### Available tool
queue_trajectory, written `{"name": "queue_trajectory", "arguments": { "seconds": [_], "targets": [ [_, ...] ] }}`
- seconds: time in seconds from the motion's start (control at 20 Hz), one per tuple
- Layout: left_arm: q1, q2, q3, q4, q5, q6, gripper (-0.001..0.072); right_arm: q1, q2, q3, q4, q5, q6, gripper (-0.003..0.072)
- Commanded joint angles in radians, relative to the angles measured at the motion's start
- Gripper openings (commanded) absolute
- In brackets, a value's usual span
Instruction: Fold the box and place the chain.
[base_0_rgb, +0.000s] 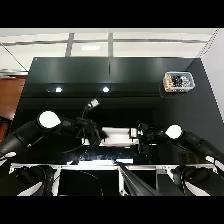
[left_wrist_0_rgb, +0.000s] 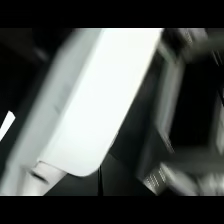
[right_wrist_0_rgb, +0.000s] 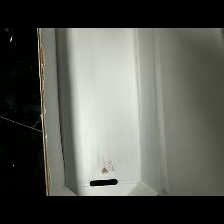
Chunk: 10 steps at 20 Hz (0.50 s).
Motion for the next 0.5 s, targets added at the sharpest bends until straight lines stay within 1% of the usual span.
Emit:
{"name": "queue_trajectory", "arguments": {
  "seconds": [0.0, 0.05, 0.1, 0.3, 0.45],
  "targets": [
    [-0.053, -0.040, -0.031, -0.108, 0.393, 0.044, 0.0029, 0.000, 0.000, 0.000, 0.000, 0.002, 0.000, 0.0426],
    [-0.066, -0.069, -0.031, -0.107, 0.402, 0.094, 0.0029, 0.000, 0.000, 0.000, -0.001, 0.002, 0.000, 0.0427],
    [-0.074, -0.094, -0.031, -0.106, 0.391, 0.111, 0.0030, 0.000, 0.000, 0.000, -0.002, 0.002, 0.000, 0.0427],
    [-0.076, -0.187, -0.030, -0.104, 0.271, 0.127, 0.0029, 0.000, 0.000, 0.000, -0.002, 0.004, 0.000, 0.0427],
    [-0.076, -0.213, -0.029, -0.101, 0.269, 0.133, 0.0033, 0.000, 0.000, 0.000, -0.002, 0.004, 0.000, 0.0427]
  ]
}}
